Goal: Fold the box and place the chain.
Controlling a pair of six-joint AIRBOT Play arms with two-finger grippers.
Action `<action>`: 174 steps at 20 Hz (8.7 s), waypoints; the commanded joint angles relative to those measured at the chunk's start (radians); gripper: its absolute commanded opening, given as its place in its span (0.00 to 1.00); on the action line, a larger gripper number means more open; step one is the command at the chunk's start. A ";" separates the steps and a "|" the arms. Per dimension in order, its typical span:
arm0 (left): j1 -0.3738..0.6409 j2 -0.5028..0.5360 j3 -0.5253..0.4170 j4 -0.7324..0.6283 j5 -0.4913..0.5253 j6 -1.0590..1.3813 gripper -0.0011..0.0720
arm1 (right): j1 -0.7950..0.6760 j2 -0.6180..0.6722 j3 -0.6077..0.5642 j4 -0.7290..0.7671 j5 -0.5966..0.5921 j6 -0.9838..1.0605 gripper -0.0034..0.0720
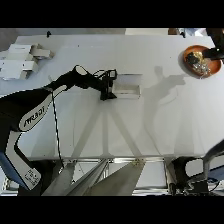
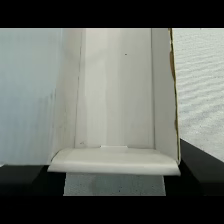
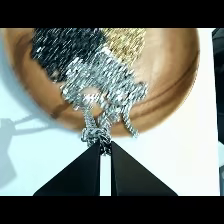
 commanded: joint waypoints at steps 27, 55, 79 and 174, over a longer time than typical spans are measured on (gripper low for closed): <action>0.000 0.000 0.000 0.000 0.000 0.000 0.40 | 0.573 0.315 -0.323 0.621 0.253 -0.135 0.07; 0.000 0.000 0.000 0.000 0.000 0.000 0.40 | 0.664 0.012 -0.323 0.801 -0.023 -0.305 0.17; 0.000 0.000 0.000 0.000 0.000 0.000 0.40 | 0.223 0.204 -0.323 0.271 0.096 0.135 0.71; 0.000 0.000 0.000 0.000 0.000 0.000 0.40 | 0.562 0.024 -0.323 0.877 0.024 -0.573 0.07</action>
